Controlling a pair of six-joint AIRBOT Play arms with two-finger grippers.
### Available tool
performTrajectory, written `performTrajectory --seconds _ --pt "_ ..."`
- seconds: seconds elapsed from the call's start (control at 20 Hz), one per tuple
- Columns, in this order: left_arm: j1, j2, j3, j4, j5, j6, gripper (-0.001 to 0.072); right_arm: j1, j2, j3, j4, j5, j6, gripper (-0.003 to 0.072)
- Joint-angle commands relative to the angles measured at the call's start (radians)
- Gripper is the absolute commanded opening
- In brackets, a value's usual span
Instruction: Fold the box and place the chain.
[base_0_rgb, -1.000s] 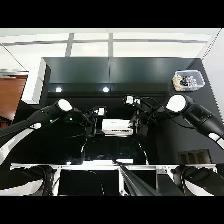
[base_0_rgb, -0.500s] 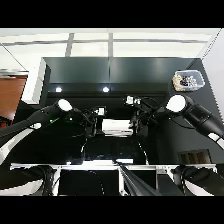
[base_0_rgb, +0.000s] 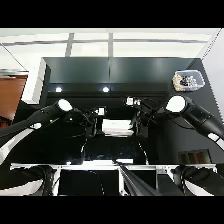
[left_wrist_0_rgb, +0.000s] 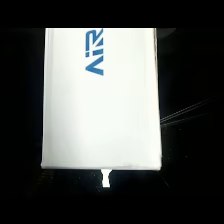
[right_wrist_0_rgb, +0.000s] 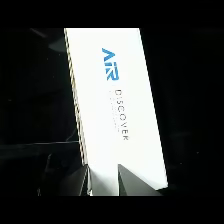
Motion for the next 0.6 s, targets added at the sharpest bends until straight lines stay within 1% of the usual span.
performTrajectory --seconds 0.0,0.2,0.35,0.45,0.55 --pt "0.000 0.000 0.001 0.000 0.001 -0.001 0.0348 0.001 -0.009 0.000 0.000 -0.002 0.010 0.0207" --pt "0.000 0.000 0.001 0.000 0.001 -0.001 0.0347 0.001 -0.030 0.000 0.001 -0.003 0.015 0.0207" --pt "0.000 0.000 0.001 0.000 0.000 -0.001 0.0348 0.000 -0.021 0.006 0.031 0.002 0.030 0.0206" --pt "0.000 0.000 0.001 0.000 0.001 -0.001 0.0348 -0.015 0.011 0.034 0.030 0.015 0.094 0.0206" --pt "0.000 0.000 0.001 0.000 0.003 -0.001 0.0348 -0.074 0.063 0.043 0.039 0.019 0.216 0.0205"
